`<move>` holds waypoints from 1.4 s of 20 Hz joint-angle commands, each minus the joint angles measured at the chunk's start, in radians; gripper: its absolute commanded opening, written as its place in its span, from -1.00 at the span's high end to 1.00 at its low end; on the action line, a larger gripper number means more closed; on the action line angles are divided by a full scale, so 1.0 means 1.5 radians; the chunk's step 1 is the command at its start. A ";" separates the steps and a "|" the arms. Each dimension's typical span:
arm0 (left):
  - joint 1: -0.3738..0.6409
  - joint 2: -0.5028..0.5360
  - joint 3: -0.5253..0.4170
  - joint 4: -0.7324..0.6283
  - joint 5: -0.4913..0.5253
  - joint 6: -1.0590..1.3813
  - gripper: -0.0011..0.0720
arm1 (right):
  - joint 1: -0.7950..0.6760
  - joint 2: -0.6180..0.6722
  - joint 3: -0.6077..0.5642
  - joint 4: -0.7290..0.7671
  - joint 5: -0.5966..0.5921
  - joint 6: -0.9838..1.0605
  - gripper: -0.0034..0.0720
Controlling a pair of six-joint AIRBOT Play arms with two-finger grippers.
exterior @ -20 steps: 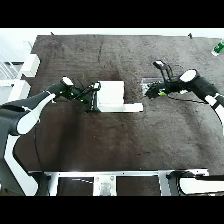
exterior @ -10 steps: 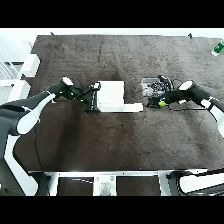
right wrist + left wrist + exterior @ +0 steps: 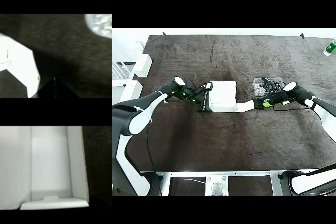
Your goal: Fold the box and place the chain.
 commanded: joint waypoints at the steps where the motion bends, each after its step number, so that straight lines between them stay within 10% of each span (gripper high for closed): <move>1: 0.001 0.000 0.000 0.000 0.000 -0.001 -0.31 | 0.018 0.004 0.013 0.035 0.043 -0.017 0.86; 15: 0.001 0.000 0.000 0.000 0.000 -0.001 -0.31 | 0.067 0.018 0.037 0.087 0.041 -0.047 0.82; 28: 0.001 0.000 0.000 0.000 0.000 -0.001 -0.31 | 0.098 0.017 0.086 0.086 0.027 -0.021 -0.01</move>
